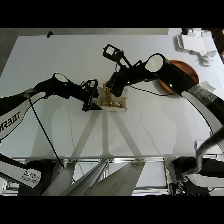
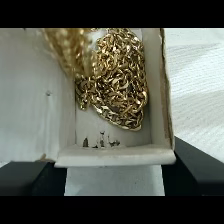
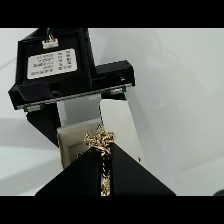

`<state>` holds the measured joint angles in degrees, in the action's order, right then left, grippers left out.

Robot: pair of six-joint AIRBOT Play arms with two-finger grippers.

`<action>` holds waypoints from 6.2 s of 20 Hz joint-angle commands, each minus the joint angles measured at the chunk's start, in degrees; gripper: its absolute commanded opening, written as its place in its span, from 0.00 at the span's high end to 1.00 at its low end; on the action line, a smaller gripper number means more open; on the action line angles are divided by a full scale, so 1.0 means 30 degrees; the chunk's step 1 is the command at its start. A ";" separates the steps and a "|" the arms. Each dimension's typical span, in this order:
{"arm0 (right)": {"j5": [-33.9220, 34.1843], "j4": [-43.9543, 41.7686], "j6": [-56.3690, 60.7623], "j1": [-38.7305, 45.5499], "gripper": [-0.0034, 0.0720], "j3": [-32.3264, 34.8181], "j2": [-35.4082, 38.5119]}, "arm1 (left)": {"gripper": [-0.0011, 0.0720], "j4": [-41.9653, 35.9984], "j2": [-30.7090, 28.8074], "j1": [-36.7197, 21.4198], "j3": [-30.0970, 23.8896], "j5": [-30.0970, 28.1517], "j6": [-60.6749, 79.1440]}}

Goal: Fold the box and place the chain.

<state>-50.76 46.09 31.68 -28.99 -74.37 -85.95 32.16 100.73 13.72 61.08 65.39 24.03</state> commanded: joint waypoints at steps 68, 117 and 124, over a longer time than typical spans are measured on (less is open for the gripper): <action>-0.2820 0.3679 1.0994 0.2601 0.94 0.2688 -0.1035 | 0.70 0.0000 -0.0007 -0.0015 -0.0007 -0.0007 0.0000; -0.2579 0.6521 -0.1639 -0.1982 0.44 -0.2368 -0.3526 | 0.70 0.0000 -0.0007 -0.0015 -0.0007 -0.0007 0.0000; -0.1836 0.6484 -0.0991 -0.2098 0.47 -0.2302 -0.2841 | 0.70 0.0000 -0.0007 -0.0015 -0.0007 -0.0007 0.0000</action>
<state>-57.08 65.52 27.20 -35.09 -81.58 -94.98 32.05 100.73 13.69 61.08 65.21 24.03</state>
